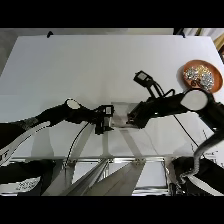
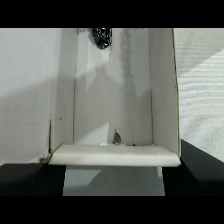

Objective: Fold the box and place the chain.

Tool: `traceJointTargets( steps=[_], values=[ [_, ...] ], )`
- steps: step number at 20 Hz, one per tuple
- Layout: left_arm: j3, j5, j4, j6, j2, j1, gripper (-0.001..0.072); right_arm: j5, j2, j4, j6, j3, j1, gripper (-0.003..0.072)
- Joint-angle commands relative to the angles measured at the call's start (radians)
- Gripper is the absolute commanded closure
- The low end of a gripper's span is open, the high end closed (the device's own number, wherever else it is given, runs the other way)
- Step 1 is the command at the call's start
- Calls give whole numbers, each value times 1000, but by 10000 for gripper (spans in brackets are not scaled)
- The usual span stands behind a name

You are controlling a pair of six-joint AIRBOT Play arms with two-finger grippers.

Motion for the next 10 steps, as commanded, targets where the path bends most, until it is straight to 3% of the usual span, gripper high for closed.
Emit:
traceJointTargets(
  steps=[1,5,10],
  values=[
    [0,0,0,0,0,0,497,-91,-117,-35,27,1,55,672],
    [0,0,0,0,0,0,497,-187,-214,-32,54,1,100,671],
    [0,0,0,0,0,0,497,-212,-299,-32,54,1,166,671]
  ],
)
